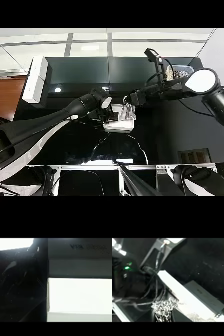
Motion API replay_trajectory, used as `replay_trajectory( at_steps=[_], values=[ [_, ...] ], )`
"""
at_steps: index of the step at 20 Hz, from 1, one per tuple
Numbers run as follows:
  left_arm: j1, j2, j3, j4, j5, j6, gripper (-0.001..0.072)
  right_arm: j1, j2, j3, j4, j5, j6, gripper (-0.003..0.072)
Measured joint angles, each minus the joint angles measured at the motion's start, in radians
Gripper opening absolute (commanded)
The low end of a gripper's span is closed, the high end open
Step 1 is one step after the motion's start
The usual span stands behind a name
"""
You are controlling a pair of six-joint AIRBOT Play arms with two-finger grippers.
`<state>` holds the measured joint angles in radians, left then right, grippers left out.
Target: Fold the box and place the chain.
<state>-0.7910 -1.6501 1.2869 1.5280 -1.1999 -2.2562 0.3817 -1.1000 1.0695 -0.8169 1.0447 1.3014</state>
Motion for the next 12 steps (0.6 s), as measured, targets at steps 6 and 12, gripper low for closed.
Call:
replay_trajectory(
  at_steps=[6,12],
  values=[
    [0.0,0.0,0.0,0.0,0.0,0.0,0.0029,-0.042,-0.006,0.02,-0.017,0.047,0.0,0.0012],
    [0.0,0.0,0.0,0.0,0.0,0.0,0.0029,-0.078,0.031,0.077,-0.018,0.134,0.0,0.0013]
  ],
)
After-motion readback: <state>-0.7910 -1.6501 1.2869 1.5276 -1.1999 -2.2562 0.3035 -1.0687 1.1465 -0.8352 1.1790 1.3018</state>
